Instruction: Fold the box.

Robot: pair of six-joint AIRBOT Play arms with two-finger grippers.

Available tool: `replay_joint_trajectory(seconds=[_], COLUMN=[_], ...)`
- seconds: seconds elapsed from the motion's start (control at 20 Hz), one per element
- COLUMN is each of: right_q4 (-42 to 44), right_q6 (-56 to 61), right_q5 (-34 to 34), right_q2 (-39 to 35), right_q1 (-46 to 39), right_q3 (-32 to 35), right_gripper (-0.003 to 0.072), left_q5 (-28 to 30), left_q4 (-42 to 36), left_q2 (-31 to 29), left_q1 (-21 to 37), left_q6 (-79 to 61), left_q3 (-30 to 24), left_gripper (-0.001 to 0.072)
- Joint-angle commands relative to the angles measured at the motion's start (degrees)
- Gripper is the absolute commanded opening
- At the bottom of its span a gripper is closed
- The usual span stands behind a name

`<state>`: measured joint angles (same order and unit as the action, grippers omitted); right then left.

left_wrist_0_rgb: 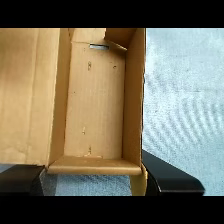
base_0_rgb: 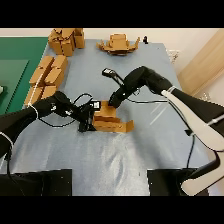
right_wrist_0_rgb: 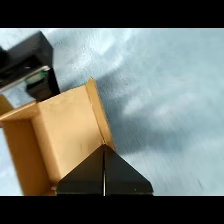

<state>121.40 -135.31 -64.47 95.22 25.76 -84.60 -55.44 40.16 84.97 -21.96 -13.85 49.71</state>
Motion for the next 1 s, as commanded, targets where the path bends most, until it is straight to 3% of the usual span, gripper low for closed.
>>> replay_joint_trajectory(seconds=[0.0,0.2,0.35,0.4,0.45,0.5,0.85,0.95], right_q4=[-0.61,-3.74,-4.63,-4.5,-4.63,-4.59,-2.16,0.13], right_q6=[0.85,-2.4,-9.66,-12.02,-14.25,-16.33,-19.28,-19.28], right_q5=[1.4,10.91,12.83,12.94,13.42,13.6,16.44,17.55], right_q2=[-9.66,-24.39,-27.85,-27.21,-26.21,-25.11,-17.86,-17.35], right_q1=[-2.14,-2.8,-2.47,-2.32,-2.05,-1.66,2.64,2.64], right_q3=[7.28,26.53,33.88,34.47,34.56,34.53,34.53,34.53], right_gripper=[0.0006,0.0007,0.0019,0.0234,0.0501,0.0533,0.0507,0.035], left_q5=[-0.42,-0.39,-0.39,-0.42,-0.42,-0.42,-0.15,-0.11], left_q4=[0.13,0.13,0.13,0.11,0.11,0.11,0.11,0.11], left_q2=[0.02,0.02,0.02,0.02,0.02,0.02,0.02,0.02], left_q1=[0.04,0.04,0.04,0.04,0.04,0.04,0.04,0.04], left_q6=[0.0,0.0,0.0,0.0,0.0,0.0,0.0,0.0], left_q3=[0.04,0.04,0.04,0.02,0.04,0.04,0.04,0.02], left_gripper=[0.0225,0.0225,0.0225,0.0225,0.0225,0.0225,0.0225,0.0225])
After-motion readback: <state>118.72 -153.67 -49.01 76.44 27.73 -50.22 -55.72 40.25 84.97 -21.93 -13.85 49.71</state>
